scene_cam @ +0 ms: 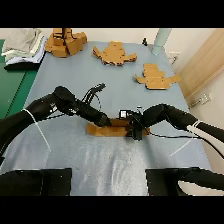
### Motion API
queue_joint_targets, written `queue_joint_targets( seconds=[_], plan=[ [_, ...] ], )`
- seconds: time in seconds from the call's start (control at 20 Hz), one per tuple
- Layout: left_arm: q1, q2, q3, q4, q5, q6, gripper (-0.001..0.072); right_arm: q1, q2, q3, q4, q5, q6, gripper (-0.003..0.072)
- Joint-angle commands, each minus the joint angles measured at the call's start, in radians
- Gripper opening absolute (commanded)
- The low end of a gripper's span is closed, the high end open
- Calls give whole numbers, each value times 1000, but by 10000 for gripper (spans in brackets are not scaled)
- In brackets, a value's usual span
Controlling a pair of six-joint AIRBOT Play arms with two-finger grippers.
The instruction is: Fold the box.
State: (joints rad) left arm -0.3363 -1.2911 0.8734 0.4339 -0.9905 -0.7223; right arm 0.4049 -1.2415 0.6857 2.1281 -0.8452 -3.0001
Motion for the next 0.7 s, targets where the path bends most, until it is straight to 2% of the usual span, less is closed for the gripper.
queue_joint_targets(
  seconds=[0.0, 0.15, 0.4, 0.65],
  plan=[
    [-13, -8, 0, -25, 126, 0, 11, 8, 0, 1, 0, -2, 0, 445],
    [-13, -50, 15, -40, 172, 3, 11, 8, 0, 1, 0, -2, 0, 445],
    [-13, -173, 84, -25, 175, -4, 11, 8, 0, 1, 0, -5, 0, 445],
    [-13, -238, 112, 176, 160, -147, 11, 8, 0, 1, 0, -4, 0, 445]
  ],
)
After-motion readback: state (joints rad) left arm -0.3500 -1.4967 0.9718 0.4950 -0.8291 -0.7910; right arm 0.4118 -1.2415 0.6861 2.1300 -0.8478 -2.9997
